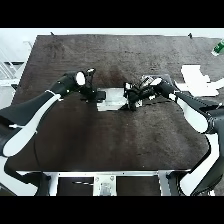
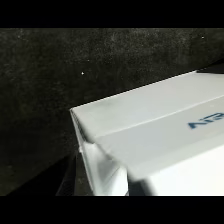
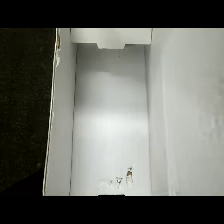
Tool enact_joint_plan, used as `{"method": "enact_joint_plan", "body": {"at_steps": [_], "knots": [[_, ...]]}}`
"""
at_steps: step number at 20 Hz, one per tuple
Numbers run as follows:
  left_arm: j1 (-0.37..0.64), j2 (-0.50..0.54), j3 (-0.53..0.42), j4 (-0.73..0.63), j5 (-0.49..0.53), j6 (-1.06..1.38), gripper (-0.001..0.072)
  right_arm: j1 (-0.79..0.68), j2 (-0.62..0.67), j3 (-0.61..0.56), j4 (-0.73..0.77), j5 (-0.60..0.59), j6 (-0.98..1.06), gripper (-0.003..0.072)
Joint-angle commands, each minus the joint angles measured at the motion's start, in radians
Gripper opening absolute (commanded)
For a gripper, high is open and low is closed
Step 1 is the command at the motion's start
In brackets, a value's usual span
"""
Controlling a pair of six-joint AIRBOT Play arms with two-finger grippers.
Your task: Fold the box and place the chain.
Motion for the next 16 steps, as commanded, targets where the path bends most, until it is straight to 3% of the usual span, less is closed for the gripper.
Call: {"method": "enact_joint_plan", "body": {"at_steps": [1, 6, 16], "knots": [[-0.042, -0.037, 0.069, 0.075, -0.035, -0.048, 0.0375, 0.001, 0.0, 0.0, 0.0, 0.0, 0.0, 0.0573], [-0.066, -0.089, 0.176, 0.154, -0.136, -0.102, 0.0374, 0.001, 0.0, 0.0, 0.0, 0.0, 0.0, 0.0573], [-0.081, -0.12, 0.188, 0.257, -0.124, -0.201, 0.0374, 0.001, 0.0, 0.0, 0.0, 0.0, 0.0, 0.0574]]}}
